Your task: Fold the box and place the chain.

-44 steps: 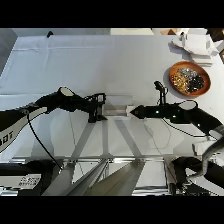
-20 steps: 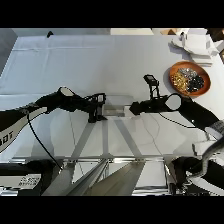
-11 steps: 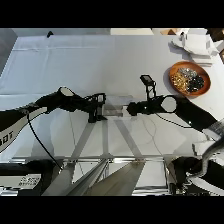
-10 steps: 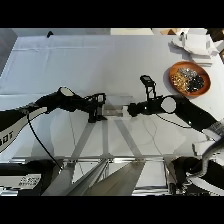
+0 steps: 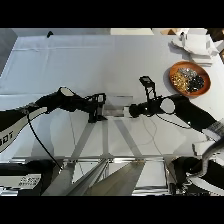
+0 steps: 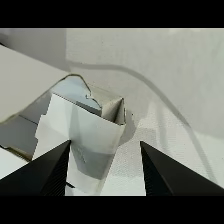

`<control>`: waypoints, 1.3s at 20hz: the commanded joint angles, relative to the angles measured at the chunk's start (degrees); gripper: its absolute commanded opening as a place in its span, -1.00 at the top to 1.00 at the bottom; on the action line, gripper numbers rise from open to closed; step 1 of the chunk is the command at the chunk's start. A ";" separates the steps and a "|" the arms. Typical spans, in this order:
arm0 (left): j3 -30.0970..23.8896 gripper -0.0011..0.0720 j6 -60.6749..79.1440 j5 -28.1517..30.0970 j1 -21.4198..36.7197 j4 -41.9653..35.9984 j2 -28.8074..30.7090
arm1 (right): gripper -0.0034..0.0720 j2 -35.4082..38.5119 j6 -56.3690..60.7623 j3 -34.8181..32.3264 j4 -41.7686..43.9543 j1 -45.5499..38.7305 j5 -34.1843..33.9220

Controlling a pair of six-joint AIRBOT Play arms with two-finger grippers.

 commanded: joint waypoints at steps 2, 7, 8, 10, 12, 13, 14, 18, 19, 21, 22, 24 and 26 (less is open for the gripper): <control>-0.02 0.35 0.00 0.04 0.00 0.00 -0.04 | -0.31 -1.05 2.80 0.20 -1.66 0.76 -0.70; -0.02 0.35 0.00 0.02 0.00 0.00 -0.04 | -0.31 -1.05 3.41 3.82 -1.55 1.11 -0.42; -0.02 0.35 0.00 0.02 0.00 -0.02 -0.04 | -0.31 -1.05 3.41 4.72 -1.64 1.22 0.11; -0.02 0.35 0.00 0.02 0.00 -0.02 -0.04 | -0.31 -1.07 4.63 5.90 -3.32 1.22 3.37; -0.02 0.35 0.00 0.02 0.00 -0.02 -0.04 | -0.31 -1.09 7.45 6.47 -7.30 1.22 7.98; -0.02 0.35 0.00 0.02 0.00 0.00 -0.04 | -0.31 -1.09 7.45 6.56 -7.58 1.22 9.46; -0.02 0.35 -0.02 0.02 0.00 0.00 -0.04 | -0.31 -1.09 7.45 6.58 -7.58 1.49 10.10; -0.02 0.35 0.00 0.02 0.00 0.00 -0.04 | -0.31 -1.14 8.00 6.95 -7.58 4.72 8.66; -0.02 0.35 -0.02 0.02 0.00 0.00 -0.04 | -0.31 -1.25 8.92 6.95 -7.65 5.27 8.85; -0.02 0.35 0.00 0.02 0.00 0.00 -0.04 | -0.31 -2.25 9.55 7.04 -7.08 5.62 9.57; -0.02 0.35 0.00 0.02 0.00 0.00 -0.04 | -0.31 -2.95 10.38 7.19 -6.91 5.81 9.62; -0.02 0.35 0.00 0.02 0.00 0.00 -0.04 | -0.30 -4.35 10.86 7.91 -6.93 7.17 9.01; -0.02 0.35 0.00 0.04 0.00 0.00 -0.04 | -0.29 -5.40 10.82 9.14 -6.93 8.52 7.82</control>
